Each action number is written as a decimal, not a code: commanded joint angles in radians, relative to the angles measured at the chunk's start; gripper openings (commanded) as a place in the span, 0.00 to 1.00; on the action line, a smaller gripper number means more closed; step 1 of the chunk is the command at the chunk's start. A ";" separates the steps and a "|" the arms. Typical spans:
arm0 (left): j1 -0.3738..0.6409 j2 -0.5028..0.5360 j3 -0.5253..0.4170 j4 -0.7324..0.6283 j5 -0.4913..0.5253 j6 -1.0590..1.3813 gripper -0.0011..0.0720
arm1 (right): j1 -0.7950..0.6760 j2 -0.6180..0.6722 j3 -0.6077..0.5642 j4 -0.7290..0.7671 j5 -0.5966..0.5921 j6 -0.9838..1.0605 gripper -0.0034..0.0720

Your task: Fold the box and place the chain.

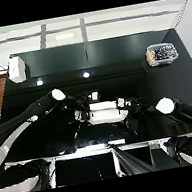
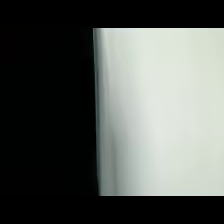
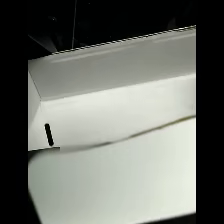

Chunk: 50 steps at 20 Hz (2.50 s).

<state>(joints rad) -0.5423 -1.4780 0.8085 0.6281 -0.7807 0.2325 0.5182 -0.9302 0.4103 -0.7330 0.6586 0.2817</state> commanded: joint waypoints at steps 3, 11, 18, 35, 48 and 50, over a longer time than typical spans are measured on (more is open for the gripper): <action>0.000 0.000 0.001 0.000 -0.008 0.003 0.05 | -0.034 0.015 0.024 -0.085 -0.008 -0.003 0.88; 0.000 0.000 0.001 0.000 -0.008 0.003 0.05 | -0.034 0.015 0.071 -0.143 -0.020 -0.003 0.88; 0.000 0.000 0.001 0.000 -0.008 0.003 0.05 | -0.107 -0.010 0.070 -0.023 0.013 -0.069 0.88; 0.000 -0.001 0.001 0.000 -0.008 0.003 0.05 | -0.107 -0.222 0.070 0.131 0.047 -0.453 0.88; 0.000 -0.001 0.001 0.000 -0.008 0.003 0.05 | -0.107 -0.263 0.069 0.106 0.026 -0.456 0.88; 0.000 -0.001 0.001 0.000 -0.008 0.003 0.05 | -0.107 -0.263 0.069 0.101 0.026 -0.455 0.88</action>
<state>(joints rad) -0.5423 -1.4780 0.8085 0.6277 -0.7887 0.2337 0.4118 -1.1904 0.4801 -0.6094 0.6903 -0.1761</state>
